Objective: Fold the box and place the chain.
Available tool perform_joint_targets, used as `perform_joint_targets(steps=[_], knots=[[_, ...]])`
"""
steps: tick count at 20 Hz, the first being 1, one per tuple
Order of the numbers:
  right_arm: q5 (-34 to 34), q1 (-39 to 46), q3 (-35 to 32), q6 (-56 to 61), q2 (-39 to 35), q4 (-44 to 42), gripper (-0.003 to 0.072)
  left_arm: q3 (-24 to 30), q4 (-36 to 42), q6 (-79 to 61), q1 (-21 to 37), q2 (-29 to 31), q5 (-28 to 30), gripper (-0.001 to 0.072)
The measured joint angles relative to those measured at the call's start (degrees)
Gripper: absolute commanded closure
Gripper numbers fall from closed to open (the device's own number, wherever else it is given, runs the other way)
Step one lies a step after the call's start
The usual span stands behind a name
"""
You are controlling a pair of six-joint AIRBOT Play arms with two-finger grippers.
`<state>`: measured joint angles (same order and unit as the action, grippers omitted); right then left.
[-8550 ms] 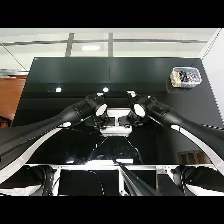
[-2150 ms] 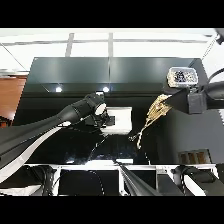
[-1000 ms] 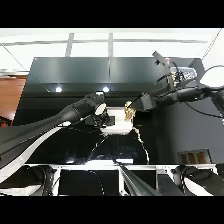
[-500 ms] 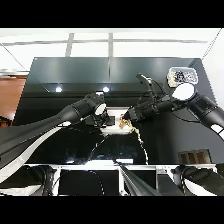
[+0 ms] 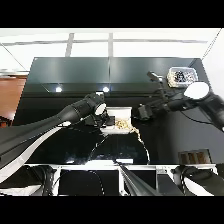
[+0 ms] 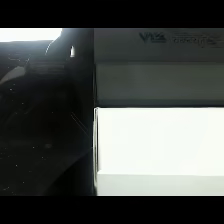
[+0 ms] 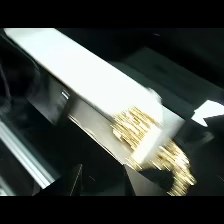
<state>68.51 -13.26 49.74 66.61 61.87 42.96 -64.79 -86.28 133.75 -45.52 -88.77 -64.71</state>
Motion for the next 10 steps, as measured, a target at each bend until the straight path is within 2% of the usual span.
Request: perform_joint_targets(steps=[1, 2, 3, 7, 10], knots=[[0.48, 1.22, -1.31, -0.22, -2.01, 2.01, 0.0378, 0.00, 0.00, 0.00, 0.00, 0.00, 0.00, 0.0681], [0.42, 2.21, -3.43, -0.52, -4.28, 4.46, 0.0312, 0.00, 0.00, 0.00, 0.00, 0.00, 0.00, 0.0681], [-0.20, 2.89, -6.25, -0.92, -6.43, 6.71, -0.0013, 0.00, 0.00, 0.00, 0.00, 0.00, 0.00, 0.0681], [-7.80, 2.71, -17.33, -4.70, -10.88, 8.22, -0.0026, 0.00, 0.00, 0.00, 0.00, 0.00, -0.02, 0.0682], [-17.66, -1.73, -23.93, -16.11, -12.00, 7.78, -0.0022, 0.00, 0.00, 0.00, 0.00, 0.00, -0.07, 0.0681]])
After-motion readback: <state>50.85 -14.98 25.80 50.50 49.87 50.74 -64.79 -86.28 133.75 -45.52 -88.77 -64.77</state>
